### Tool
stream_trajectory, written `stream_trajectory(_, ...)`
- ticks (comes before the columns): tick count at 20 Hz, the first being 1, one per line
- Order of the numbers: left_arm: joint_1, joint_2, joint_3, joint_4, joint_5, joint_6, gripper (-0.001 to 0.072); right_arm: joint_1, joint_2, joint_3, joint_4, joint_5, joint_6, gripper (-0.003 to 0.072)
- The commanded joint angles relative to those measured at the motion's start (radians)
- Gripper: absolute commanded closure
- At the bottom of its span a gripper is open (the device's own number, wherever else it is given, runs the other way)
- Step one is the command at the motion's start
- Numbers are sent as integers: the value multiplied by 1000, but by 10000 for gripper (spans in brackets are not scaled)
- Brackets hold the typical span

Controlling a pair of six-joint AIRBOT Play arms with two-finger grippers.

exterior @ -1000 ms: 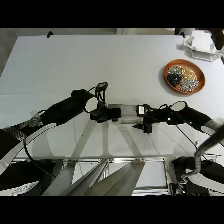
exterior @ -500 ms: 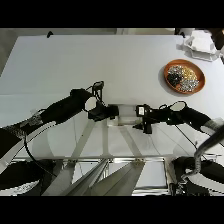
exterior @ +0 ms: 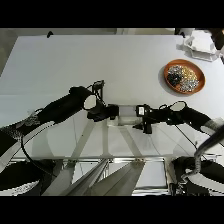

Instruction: Fold the box and place the chain.

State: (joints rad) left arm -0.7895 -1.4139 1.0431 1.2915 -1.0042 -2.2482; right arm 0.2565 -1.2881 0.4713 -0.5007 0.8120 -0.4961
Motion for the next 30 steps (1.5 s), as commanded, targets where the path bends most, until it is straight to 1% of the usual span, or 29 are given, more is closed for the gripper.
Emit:
stream_trajectory(1,4,-16,66,29,-100,31,261,0,0,0,1,0,0,321)
stream_trajectory(2,6,-27,90,26,-141,48,261,0,0,0,0,0,1,321)
stream_trajectory(5,19,-78,165,14,-312,97,261,0,0,0,1,0,1,321)
stream_trajectory(7,30,-101,216,6,-341,111,261,0,0,0,1,0,1,321)
stream_trajectory(9,31,-117,252,3,-332,113,261,0,0,0,1,0,1,321)
stream_trajectory(12,27,-136,251,5,-337,109,261,0,0,0,1,0,1,321)
stream_trajectory(13,23,-141,251,7,-323,109,263,0,0,0,1,0,1,321)
stream_trajectory(14,19,-142,251,6,-309,108,301,0,0,0,1,0,1,321)
stream_trajectory(15,14,-142,251,7,-304,109,388,0,0,0,1,0,1,321)
stream_trajectory(16,12,-143,251,7,-305,108,413,0,0,0,1,0,1,321)
stream_trajectory(18,9,-146,247,8,-309,82,410,0,0,0,1,0,1,321)
stream_trajectory(19,9,-149,241,6,-309,53,358,0,0,0,1,0,1,321)
stream_trajectory(20,9,-149,230,6,-309,26,288,0,0,0,1,0,0,321)
stream_trajectory(21,9,-149,217,6,-309,18,271,0,0,0,1,0,1,321)
stream_trajectory(23,9,-150,206,12,-307,19,271,0,0,0,1,0,1,321)
stream_trajectory(26,5,-154,205,22,-259,6,272,0,0,0,1,0,1,321)
stream_trajectory(28,-10,-174,205,22,-237,-26,272,0,0,0,1,0,1,321)
stream_trajectory(30,-28,-202,205,22,-239,-27,272,0,0,0,1,0,0,321)
